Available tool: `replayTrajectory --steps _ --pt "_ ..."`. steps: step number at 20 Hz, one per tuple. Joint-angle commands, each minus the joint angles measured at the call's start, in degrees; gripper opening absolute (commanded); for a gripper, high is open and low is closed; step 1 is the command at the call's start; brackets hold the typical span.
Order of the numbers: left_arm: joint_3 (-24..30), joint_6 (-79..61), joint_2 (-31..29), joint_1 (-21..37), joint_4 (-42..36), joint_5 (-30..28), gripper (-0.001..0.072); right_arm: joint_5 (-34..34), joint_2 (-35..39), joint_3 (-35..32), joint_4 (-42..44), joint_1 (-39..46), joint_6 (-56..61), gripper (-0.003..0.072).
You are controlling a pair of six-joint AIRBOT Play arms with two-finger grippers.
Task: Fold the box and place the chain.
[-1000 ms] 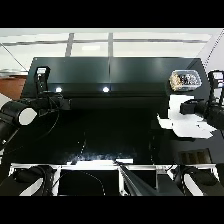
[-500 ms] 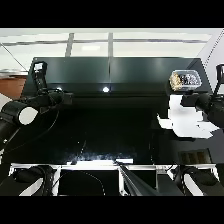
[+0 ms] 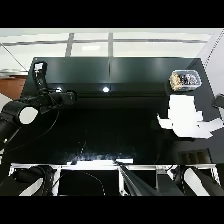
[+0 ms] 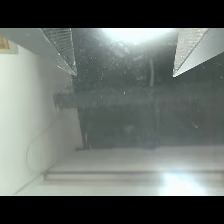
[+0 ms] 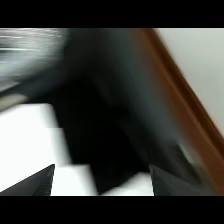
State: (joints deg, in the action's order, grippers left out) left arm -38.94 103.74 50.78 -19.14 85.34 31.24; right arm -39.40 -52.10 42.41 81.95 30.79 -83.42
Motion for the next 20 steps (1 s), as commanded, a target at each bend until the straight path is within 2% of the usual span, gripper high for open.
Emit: replayTrajectory --steps 1,4,6,8,9,14,20 --pt "0.0 -0.04 0.04 -0.63 -0.83 1.97 0.0701 -8.7 -11.15 6.05 10.36 18.86 -9.73 0.0704" --pt "0.0 -0.02 0.07 -1.31 -1.73 2.25 0.07 -15.54 -18.16 9.99 20.48 25.9 -23.04 0.0703" --pt "0.0 -0.02 0.17 -1.33 -2.43 2.25 0.07 -21.51 -21.29 11.72 24.33 27.06 -33.46 0.0703" --pt "0.0 -0.02 0.2 -1.31 -2.51 2.23 0.07 -28.26 -23.71 12.11 33.51 26.84 -46.8 0.0703" --pt "0.0 -0.02 0.24 -1.33 -2.51 2.25 0.07 -29.55 -24.79 12.11 37.48 26.29 -49.96 0.0702" --pt "0.0 -0.02 0.24 -1.31 -2.54 2.43 0.07 -26.23 -26.73 12.68 35.04 23.32 -49.37 0.0703" --pt "0.0 -0.02 0.24 -1.31 -2.6 2.38 0.07 -27.98 -26.62 20.63 35.52 23.26 -46.71 0.0703"
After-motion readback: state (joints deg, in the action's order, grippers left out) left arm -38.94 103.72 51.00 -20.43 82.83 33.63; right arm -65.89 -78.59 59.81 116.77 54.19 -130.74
